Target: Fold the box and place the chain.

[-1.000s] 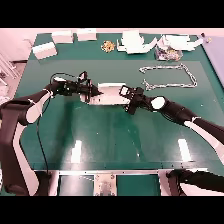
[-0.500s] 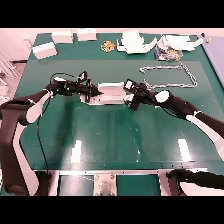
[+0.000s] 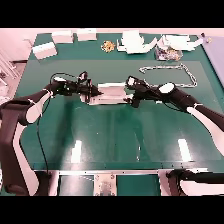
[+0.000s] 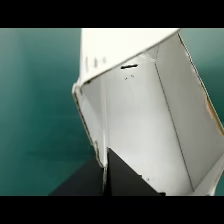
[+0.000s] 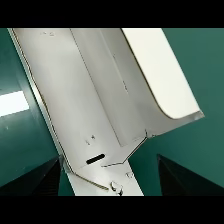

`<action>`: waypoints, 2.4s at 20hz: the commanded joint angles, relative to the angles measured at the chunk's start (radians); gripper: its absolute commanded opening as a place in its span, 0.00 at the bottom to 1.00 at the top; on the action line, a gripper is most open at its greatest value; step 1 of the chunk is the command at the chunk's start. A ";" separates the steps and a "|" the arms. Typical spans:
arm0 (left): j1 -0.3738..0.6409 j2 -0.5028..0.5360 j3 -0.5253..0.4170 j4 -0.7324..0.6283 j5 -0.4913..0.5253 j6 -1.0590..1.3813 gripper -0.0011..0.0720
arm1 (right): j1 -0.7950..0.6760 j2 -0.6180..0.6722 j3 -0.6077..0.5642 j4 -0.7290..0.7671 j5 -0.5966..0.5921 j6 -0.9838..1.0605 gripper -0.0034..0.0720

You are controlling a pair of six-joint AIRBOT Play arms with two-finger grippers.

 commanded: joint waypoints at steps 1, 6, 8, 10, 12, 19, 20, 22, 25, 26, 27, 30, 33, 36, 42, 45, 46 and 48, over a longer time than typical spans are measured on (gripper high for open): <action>0.000 0.000 0.000 0.004 -0.001 0.000 0.04 | -0.038 -0.040 0.032 0.082 0.103 -0.137 0.96; 0.000 -0.001 0.000 0.006 -0.001 0.000 0.04 | -0.078 -0.111 0.088 0.099 0.210 -0.182 0.96; 0.000 -0.001 0.000 0.006 -0.001 0.000 0.04 | -0.079 -0.133 0.114 0.098 0.246 -0.211 0.96; 0.000 -0.001 -0.001 0.006 -0.001 0.000 0.04 | -0.082 -0.154 0.136 0.098 0.262 -0.231 0.96; 0.000 0.000 0.000 0.006 -0.002 0.000 0.04 | -0.084 -0.182 0.164 0.098 0.304 -0.234 0.96; 0.000 -0.001 -0.001 0.007 -0.006 0.000 0.04 | -0.093 -0.255 0.230 0.094 0.369 -0.268 0.96; 0.000 -0.001 0.000 0.007 -0.007 0.000 0.04 | -0.097 -0.264 0.231 0.095 0.385 -0.283 0.96; 0.000 -0.001 -0.001 0.007 -0.007 0.000 0.04 | -0.097 -0.277 0.231 0.094 0.394 -0.288 0.96; 0.000 -0.001 -0.001 0.007 -0.007 0.000 0.04 | -0.097 -0.291 0.231 0.095 0.407 -0.315 0.96; 0.000 -0.001 0.000 0.007 -0.007 0.000 0.04 | -0.098 -0.294 0.231 0.096 0.407 -0.330 0.96; 0.000 -0.001 -0.001 0.007 -0.007 0.000 0.04 | -0.098 -0.298 0.231 0.098 0.407 -0.335 0.96; 0.000 -0.001 -0.001 0.007 -0.006 0.000 0.04 | -0.098 -0.318 0.245 0.099 0.414 -0.335 0.96; 0.000 -0.001 0.000 0.007 -0.006 0.000 0.04 | -0.098 -0.347 0.284 0.114 0.453 -0.335 0.96; 0.000 -0.001 -0.001 0.007 -0.006 0.000 0.04 | -0.098 -0.372 0.319 0.126 0.474 -0.334 0.96; 0.000 -0.001 0.000 0.007 -0.007 0.000 0.04 | -0.097 -0.394 0.326 0.132 0.481 -0.326 0.96; 0.000 -0.001 -0.001 0.007 -0.007 0.000 0.04 | -0.097 -0.402 0.328 0.132 0.482 -0.323 0.96; 0.000 -0.001 -0.001 0.007 -0.008 0.000 0.04 | -0.097 -0.403 0.328 0.132 0.483 -0.323 0.96; 0.000 -0.001 0.000 0.007 -0.007 0.000 0.04 | -0.098 -0.403 0.329 0.132 0.490 -0.323 0.96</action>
